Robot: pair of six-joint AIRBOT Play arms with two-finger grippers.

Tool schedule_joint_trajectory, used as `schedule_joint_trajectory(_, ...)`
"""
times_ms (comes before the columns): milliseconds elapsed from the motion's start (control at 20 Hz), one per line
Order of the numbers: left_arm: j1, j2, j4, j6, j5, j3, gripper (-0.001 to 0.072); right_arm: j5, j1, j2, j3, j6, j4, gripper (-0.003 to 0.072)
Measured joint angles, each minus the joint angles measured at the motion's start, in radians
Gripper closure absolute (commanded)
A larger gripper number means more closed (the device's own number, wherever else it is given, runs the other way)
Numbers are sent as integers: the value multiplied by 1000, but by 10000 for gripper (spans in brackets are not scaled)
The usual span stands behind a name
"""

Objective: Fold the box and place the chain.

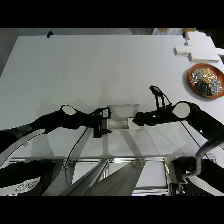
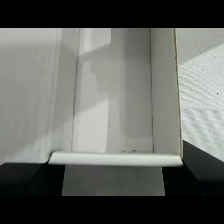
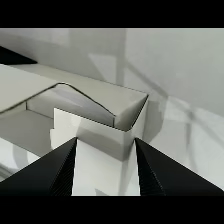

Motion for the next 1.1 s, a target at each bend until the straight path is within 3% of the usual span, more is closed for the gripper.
schedule_joint_trajectory(350, 0, 0, 0, 0, 0, 0, 573, 7, 115, -71, 77, 184, -159, 289)
schedule_joint_trajectory(1100, 0, 0, 0, 0, 0, 0, 573, 30, 173, -195, 163, 443, -325, 346)
